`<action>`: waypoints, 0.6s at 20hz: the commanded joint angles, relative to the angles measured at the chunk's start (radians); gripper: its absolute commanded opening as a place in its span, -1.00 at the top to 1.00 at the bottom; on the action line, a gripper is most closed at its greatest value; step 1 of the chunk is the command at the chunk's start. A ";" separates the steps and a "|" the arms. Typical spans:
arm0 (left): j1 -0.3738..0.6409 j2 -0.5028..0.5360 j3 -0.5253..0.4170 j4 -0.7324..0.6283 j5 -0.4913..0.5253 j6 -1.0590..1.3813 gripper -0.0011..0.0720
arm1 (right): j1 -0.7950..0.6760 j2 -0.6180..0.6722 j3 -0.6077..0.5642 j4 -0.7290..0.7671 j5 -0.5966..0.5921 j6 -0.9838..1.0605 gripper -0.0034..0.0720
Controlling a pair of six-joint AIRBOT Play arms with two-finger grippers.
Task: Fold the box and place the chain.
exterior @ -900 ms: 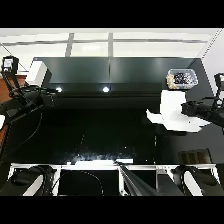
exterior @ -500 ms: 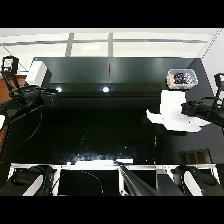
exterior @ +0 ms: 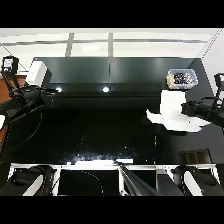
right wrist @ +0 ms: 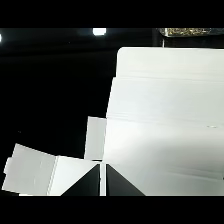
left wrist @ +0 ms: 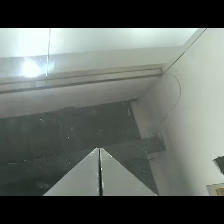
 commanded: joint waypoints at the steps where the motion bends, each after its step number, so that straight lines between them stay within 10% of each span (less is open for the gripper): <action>1: 0.000 0.000 0.001 0.000 0.000 0.000 0.88 | 0.001 0.000 0.001 0.009 -0.073 0.000 0.79; 9: 0.000 -0.007 0.001 0.000 0.033 0.000 0.87 | 0.001 0.000 0.001 0.015 -0.142 0.001 0.79; 10: 0.000 -0.014 0.001 0.000 0.033 0.000 0.65 | 0.001 0.000 0.001 0.015 -0.145 0.001 0.67; 11: 0.000 -0.024 0.001 0.000 0.033 0.000 -0.16 | 0.001 0.000 0.001 0.014 -0.148 0.001 -0.46; 12: 0.000 -0.037 0.001 0.001 0.033 -0.002 -0.97 | 0.001 0.000 0.001 0.009 -0.151 -0.004 -0.97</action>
